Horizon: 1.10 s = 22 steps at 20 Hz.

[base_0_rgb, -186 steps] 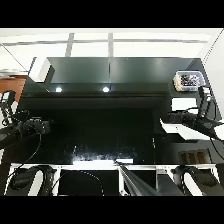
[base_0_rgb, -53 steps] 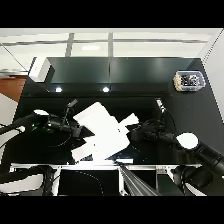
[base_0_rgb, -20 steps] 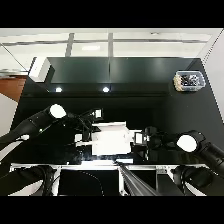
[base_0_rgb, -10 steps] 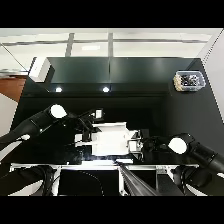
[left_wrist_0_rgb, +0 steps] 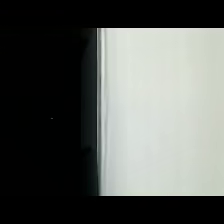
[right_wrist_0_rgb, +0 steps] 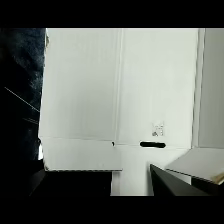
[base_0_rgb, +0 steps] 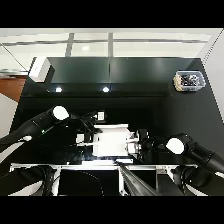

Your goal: Fold the box and place the chain.

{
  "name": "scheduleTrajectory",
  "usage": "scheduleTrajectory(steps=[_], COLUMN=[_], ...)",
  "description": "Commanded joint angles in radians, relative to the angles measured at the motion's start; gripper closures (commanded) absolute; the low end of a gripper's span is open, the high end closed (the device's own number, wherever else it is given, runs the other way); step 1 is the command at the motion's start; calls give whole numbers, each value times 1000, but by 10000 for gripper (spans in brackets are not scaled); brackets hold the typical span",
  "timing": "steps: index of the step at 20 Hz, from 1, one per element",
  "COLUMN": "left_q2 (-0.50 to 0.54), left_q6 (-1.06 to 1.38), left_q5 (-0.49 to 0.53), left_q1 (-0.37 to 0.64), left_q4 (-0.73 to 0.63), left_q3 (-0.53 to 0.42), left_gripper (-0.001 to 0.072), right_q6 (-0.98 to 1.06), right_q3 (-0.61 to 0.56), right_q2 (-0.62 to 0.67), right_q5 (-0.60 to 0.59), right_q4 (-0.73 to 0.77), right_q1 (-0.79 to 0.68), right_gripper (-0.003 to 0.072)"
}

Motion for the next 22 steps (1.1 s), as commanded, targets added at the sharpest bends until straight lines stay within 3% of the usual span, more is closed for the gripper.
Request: scheduleTrajectory(steps=[1,6,22], left_q2=[-10,-11,-24], left_q6=[0,0,0], left_q5=[35,35,54], left_q1=[-10,-9,-10], left_q4=[6,6,6], left_q3=[1,1,1], left_gripper=[683,683,683], right_q6=[-2,-4,5], right_q3=[0,-10,-10], right_q2=[-1,-5,-37], right_q5=[4,20,-117], right_q4=[2,26,165], right_q1=[1,2,64], right_gripper=[-21,-21,-21])
